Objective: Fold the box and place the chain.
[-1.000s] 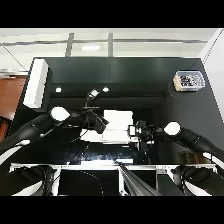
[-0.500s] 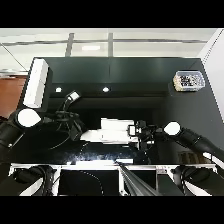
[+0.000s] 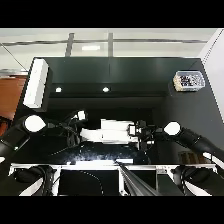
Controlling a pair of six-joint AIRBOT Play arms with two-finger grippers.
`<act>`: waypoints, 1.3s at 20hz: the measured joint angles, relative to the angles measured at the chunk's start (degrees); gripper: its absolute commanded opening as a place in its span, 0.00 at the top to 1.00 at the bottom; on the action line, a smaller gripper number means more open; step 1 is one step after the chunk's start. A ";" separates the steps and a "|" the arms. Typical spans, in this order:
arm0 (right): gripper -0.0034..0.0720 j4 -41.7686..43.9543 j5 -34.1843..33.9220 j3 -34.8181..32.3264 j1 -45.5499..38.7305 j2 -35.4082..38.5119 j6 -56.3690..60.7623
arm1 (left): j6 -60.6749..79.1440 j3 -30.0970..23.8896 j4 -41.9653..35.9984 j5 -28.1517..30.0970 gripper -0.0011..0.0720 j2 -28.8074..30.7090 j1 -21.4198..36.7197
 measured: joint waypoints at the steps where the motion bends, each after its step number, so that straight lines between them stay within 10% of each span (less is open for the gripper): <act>1: 0.39 0.02 0.00 0.00 0.00 0.00 0.00 | 2.99 0.17 -1.60 0.00 0.02 -1.36 -0.42; 8: 0.39 0.13 0.00 0.00 0.00 0.00 0.04 | 15.10 2.21 -7.39 2.29 0.06 -10.21 -4.55; 16: 0.39 0.15 0.04 0.00 0.00 0.00 0.44 | 17.31 2.69 -9.42 4.35 0.53 -13.42 -7.65; 26: 0.39 0.13 0.02 0.00 0.02 0.00 0.46 | 17.57 2.69 -12.46 7.78 0.53 -13.68 -8.72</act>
